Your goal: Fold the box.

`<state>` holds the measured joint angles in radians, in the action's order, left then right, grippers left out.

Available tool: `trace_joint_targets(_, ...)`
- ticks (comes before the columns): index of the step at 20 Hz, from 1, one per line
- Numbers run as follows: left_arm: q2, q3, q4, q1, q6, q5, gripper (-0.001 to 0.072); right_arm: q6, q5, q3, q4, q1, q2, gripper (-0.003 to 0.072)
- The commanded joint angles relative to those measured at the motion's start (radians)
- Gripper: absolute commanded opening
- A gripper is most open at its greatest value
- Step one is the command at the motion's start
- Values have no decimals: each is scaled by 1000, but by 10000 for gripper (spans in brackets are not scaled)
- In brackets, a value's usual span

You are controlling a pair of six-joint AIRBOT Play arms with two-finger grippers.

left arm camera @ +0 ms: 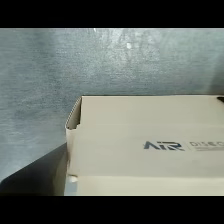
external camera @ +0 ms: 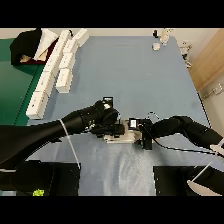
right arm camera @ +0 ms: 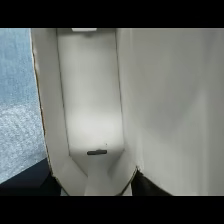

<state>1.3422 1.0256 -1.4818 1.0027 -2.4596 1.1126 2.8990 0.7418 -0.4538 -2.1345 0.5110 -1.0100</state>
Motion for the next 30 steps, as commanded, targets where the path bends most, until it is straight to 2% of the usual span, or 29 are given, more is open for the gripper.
trace_joint_targets(1,56,58,-41,22,-29,73,448,0,0,0,0,0,0,540)
trace_joint_targets(4,82,80,-41,23,-29,74,448,0,0,0,0,0,0,540)
trace_joint_targets(6,88,85,-40,23,-39,74,380,0,0,0,0,0,0,540)
trace_joint_targets(12,102,85,-43,23,-70,76,379,0,0,0,0,0,0,540)
trace_joint_targets(14,115,85,-45,26,-70,77,350,0,0,0,0,0,0,540)
trace_joint_targets(20,153,85,-42,26,-70,99,334,0,0,0,0,0,0,540)
trace_joint_targets(21,155,85,-49,26,-69,121,62,0,0,0,0,0,0,540)
trace_joint_targets(22,154,85,-60,26,-68,138,13,0,0,0,0,0,0,539)
trace_joint_targets(25,154,90,-72,26,-69,173,13,0,0,0,0,0,0,540)
trace_joint_targets(29,154,90,-74,26,-68,169,19,0,0,0,0,0,0,540)
trace_joint_targets(30,154,90,-74,26,-61,169,268,0,0,0,0,0,0,540)
